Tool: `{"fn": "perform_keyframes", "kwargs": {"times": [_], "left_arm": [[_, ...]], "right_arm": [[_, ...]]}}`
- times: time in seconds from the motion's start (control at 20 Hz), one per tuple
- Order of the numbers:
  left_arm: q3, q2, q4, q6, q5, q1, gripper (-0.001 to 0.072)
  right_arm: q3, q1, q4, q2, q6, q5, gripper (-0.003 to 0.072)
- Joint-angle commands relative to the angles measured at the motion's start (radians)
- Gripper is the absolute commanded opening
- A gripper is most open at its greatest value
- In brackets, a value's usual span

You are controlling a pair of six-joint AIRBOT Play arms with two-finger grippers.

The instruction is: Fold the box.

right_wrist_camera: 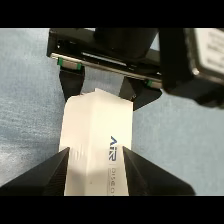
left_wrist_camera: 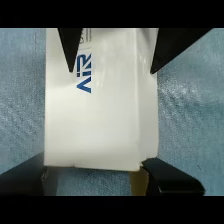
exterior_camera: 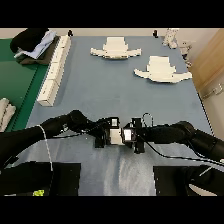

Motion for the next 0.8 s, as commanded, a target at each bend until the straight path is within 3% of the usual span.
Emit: {"fn": "perform_keyframes", "kwargs": {"times": [0.0, 0.75], "left_arm": [[0.001, 0.0, 0.0, 0.0, 0.0, 0.0, 0.0425], [0.001, 0.0, 0.0, 0.0, 0.0, 0.0, 0.0425]], "right_arm": [[0.004, 0.001, -0.017, 0.007, -0.005, 0.026, 0.0511], [0.027, 0.0, -0.089, 0.03, -0.005, 0.08, 0.0501]]}}
